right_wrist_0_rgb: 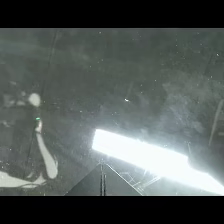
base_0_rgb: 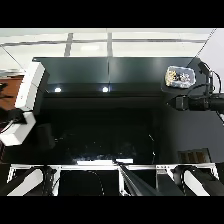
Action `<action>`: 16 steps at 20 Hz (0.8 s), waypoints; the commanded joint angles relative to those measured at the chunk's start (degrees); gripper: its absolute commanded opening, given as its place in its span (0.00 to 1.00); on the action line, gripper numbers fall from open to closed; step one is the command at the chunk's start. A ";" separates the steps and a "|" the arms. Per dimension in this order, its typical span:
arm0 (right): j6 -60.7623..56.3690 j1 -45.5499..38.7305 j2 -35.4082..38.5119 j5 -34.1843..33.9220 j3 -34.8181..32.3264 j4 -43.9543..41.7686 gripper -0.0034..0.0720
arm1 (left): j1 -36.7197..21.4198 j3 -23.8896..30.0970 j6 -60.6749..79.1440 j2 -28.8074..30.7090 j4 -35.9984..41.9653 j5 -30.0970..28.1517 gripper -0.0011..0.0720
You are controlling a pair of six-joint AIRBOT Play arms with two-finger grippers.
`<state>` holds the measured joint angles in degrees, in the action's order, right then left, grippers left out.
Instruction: Fold the box and place the chain.
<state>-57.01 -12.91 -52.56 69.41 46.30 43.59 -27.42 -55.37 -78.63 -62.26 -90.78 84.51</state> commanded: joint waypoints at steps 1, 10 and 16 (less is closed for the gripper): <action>0.07 0.00 0.00 -0.87 -0.20 -0.02 0.07 | -11.04 1.07 6.03 1.14 2.91 -7.04 0.48; -2.71 0.00 0.00 -2.58 -0.20 -0.02 0.07 | -13.53 6.91 28.20 -2.40 17.46 -28.72 0.48; -5.18 0.02 0.00 -2.32 -0.20 -0.04 0.07 | -12.74 6.84 30.86 -9.42 21.16 -30.69 0.78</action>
<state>-60.69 -12.91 -52.56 66.89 46.15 43.57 -40.45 -48.64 -49.50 -69.12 -71.57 56.73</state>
